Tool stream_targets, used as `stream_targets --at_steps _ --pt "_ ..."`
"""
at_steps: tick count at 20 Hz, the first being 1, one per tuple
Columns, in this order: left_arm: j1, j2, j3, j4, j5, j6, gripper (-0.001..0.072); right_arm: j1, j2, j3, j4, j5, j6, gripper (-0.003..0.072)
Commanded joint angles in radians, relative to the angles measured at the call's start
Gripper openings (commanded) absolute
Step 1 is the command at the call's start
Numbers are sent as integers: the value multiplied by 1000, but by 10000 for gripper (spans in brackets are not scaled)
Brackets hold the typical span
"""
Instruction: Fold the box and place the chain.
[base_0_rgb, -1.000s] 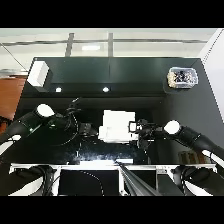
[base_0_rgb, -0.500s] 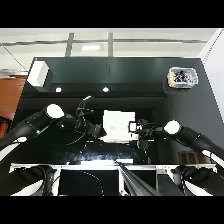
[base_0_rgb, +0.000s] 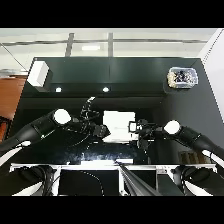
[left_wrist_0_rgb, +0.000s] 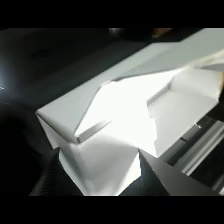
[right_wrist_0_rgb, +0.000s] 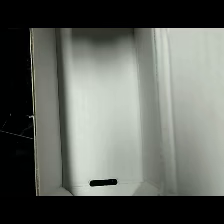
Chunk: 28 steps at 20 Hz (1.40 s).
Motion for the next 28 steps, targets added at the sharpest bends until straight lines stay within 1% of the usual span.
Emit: stream_targets --at_steps 1,3,4,5,7,9,12,15,17,20,21,22,23,25,28 --pt "-10 -1 1 34 11 -50 555 0 0 0 0 0 0 541" --pt "-32 -1 11 99 23 -112 546 0 0 0 0 0 0 541" --pt "-52 -1 19 152 36 -161 528 0 0 0 0 0 0 541" --pt "-73 -1 27 201 51 -214 496 0 0 0 0 0 0 540" --pt "-119 -2 48 322 82 -351 496 0 0 0 0 0 0 541" --pt "-156 -2 67 443 80 -473 496 0 0 1 0 0 0 541" --pt "-210 -10 97 547 50 -608 496 0 0 1 0 0 0 541" --pt "-243 -60 159 661 -60 -776 496 0 0 0 0 0 0 541" --pt "-257 -103 203 687 -131 -848 496 0 0 0 0 0 0 541" --pt "-274 -153 252 688 -177 -925 493 0 0 0 0 0 0 541" --pt "-281 -161 262 689 -179 -936 459 0 0 0 0 0 0 541" --pt "-288 -167 271 689 -182 -953 377 0 0 0 0 0 0 541" --pt "-295 -169 278 694 -180 -955 336 0 0 0 0 0 0 541" --pt "-305 -170 292 698 -187 -956 335 0 0 0 0 1 0 541" --pt "-304 -178 303 714 -224 -1007 335 0 0 0 0 0 0 541"
